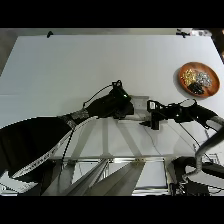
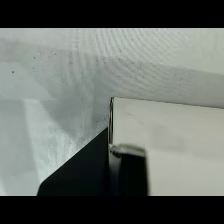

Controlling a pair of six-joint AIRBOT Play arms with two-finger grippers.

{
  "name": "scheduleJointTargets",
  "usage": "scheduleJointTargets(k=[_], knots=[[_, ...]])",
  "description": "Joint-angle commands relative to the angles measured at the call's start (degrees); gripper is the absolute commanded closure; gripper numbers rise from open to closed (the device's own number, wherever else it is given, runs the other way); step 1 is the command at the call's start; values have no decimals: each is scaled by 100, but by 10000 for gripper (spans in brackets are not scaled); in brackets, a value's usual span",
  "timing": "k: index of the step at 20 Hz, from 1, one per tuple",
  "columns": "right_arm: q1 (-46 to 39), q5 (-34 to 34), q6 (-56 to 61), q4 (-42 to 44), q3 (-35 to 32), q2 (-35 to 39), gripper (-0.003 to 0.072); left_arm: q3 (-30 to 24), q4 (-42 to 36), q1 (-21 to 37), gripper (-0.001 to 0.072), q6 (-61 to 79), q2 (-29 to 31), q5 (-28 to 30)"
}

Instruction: Fold the box and place the chain.

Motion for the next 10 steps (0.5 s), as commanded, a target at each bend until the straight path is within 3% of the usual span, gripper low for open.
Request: scheduleJointTargets(k=[1,2,8,9,10], knots=[[4,0,9,9,-2,0,274,2,-74,-4,502,-7,2,151],[4,0,9,11,-2,0,274,2,-129,-4,409,-7,7,144],[4,0,9,9,-2,0,274,2,-254,-4,405,-264,59,195],[4,0,9,9,-2,0,274,2,-243,-4,389,-352,96,210],[4,0,9,9,-2,0,274,2,-229,-2,328,-407,129,234]])
